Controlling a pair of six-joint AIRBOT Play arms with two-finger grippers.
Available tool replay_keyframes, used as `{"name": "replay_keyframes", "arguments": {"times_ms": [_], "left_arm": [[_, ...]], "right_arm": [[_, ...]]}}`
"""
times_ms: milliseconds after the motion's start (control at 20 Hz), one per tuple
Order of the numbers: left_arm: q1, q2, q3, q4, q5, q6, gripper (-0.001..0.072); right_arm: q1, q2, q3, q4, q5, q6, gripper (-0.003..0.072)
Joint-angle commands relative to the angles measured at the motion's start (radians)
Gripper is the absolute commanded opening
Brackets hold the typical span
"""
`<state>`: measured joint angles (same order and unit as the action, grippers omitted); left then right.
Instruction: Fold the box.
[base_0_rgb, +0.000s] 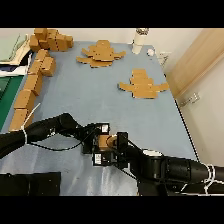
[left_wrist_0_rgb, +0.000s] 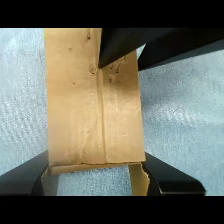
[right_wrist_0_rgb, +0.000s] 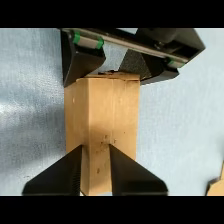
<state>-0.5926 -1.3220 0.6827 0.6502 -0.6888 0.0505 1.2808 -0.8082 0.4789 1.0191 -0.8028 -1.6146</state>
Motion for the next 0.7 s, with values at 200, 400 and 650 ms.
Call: {"name": "replay_keyframes", "arguments": {"times_ms": [200, 400, 650], "left_arm": [[0.000, 0.000, 0.000, 0.000, 0.000, 0.001, 0.0291], [0.000, 0.000, 0.000, 0.000, 0.000, 0.001, 0.0291], [0.000, 0.000, 0.000, 0.000, 0.000, 0.001, 0.0291]], "right_arm": [[0.000, 0.012, 0.024, -0.028, -0.011, 0.002, 0.0202], [0.000, 0.040, 0.024, -0.027, -0.027, 0.002, 0.0202], [0.000, 0.058, 0.025, -0.042, -0.043, 0.002, 0.0199]]}}
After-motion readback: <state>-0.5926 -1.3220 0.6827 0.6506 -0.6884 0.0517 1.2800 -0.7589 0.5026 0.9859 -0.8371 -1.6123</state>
